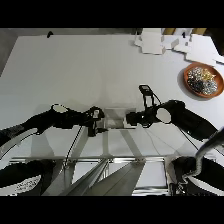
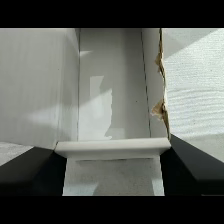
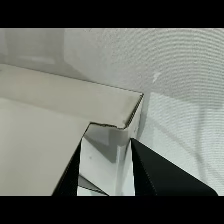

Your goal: Fold the box and place the chain.

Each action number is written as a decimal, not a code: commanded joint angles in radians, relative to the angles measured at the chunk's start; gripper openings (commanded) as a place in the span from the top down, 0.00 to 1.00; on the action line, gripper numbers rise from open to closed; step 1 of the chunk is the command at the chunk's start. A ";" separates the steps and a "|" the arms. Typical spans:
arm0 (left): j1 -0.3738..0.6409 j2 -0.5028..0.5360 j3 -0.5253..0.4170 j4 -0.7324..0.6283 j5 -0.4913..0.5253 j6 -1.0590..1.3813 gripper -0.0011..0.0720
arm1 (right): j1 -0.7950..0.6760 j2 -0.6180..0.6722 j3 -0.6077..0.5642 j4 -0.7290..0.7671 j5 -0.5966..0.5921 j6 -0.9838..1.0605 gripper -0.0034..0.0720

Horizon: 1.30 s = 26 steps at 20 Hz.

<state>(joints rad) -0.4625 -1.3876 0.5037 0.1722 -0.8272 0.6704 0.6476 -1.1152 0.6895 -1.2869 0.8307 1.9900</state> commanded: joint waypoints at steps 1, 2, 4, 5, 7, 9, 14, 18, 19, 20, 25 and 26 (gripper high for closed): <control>0.000 0.001 0.001 0.000 0.000 0.000 0.78 | 0.002 -0.001 0.000 0.000 0.000 0.002 0.51; 0.000 0.001 0.001 0.000 0.000 0.000 0.78 | 0.002 -0.001 0.000 0.000 0.000 0.001 0.51; 0.000 0.001 0.001 0.000 0.000 0.000 0.78 | 0.002 -0.001 0.000 0.000 -0.001 0.000 0.51; 0.000 0.001 0.001 0.000 0.000 0.000 0.78 | 0.002 -0.001 0.000 -0.001 -0.002 0.000 0.51; 0.000 0.001 0.001 0.000 0.000 0.000 0.78 | 0.002 -0.001 0.000 -0.003 -0.005 0.000 0.51; 0.000 0.001 0.001 0.000 0.000 0.000 0.78 | 0.005 -0.001 0.000 -0.009 -0.008 0.000 0.51; 0.000 0.001 0.001 0.000 0.000 0.000 0.78 | 0.038 -0.033 0.000 -0.028 0.004 0.004 0.50; 0.000 0.001 0.001 0.000 0.000 0.000 0.78 | 0.063 -0.079 0.000 -0.034 -0.006 0.033 0.50; 0.000 0.001 0.001 0.000 0.000 0.000 0.78 | 0.063 -0.081 0.000 -0.041 -0.012 0.044 0.50; 0.000 0.001 0.001 0.000 0.000 0.000 0.78 | 0.063 -0.081 0.002 -0.049 -0.015 0.054 0.50; 0.000 0.001 0.001 0.000 0.000 0.000 0.78 | 0.063 -0.083 0.045 -0.082 -0.011 0.109 0.51; 0.000 0.001 0.001 0.000 0.000 0.000 0.78 | 0.063 -0.092 0.059 -0.091 0.003 0.120 0.51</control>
<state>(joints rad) -0.4622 -1.3876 0.5037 0.1688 -0.8227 0.6689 0.7094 -1.1976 0.7223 -1.3540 0.8261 2.0720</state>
